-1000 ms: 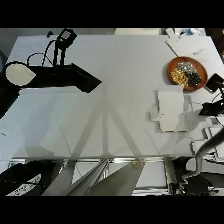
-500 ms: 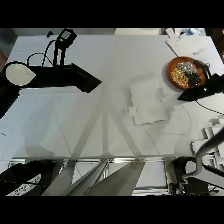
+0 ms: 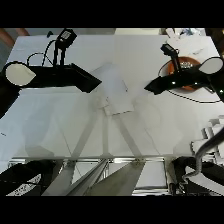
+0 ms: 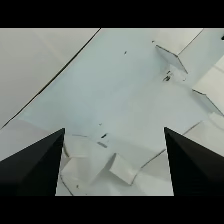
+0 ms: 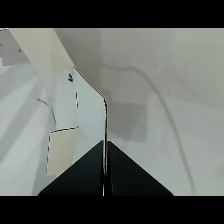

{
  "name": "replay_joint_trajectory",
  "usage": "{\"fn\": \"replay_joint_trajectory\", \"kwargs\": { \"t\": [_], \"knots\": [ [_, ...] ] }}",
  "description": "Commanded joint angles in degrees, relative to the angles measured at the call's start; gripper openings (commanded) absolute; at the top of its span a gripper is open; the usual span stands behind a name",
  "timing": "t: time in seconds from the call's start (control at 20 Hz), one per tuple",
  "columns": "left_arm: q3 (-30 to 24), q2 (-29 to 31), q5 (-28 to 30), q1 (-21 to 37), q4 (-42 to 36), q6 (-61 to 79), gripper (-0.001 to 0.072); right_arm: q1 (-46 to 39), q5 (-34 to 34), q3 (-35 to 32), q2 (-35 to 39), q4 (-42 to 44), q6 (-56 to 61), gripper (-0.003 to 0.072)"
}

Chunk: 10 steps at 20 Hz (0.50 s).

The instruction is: Fold the box and place the chain.

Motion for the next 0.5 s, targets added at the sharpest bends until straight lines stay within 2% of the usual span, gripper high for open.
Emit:
{"fn": "replay_joint_trajectory", "kwargs": {
  "t": [0.0,0.15,0.45],
  "knots": [
    [0.0,0.0,0.0,0.0,0.0,0.0,0.0694,6.5,-11.2,0.0,0.2,0.7,-1.0,0.0013],
    [0.0,0.0,0.0,0.0,0.0,0.0,0.0694,9.1,-17.2,-1.0,0.0,0.9,-3.5,0.0013],
    [0.0,0.0,0.0,0.0,0.0,0.0,0.0694,9.4,-23.7,-6.5,-4.5,0.9,-5.5,0.0013]
  ]
}}
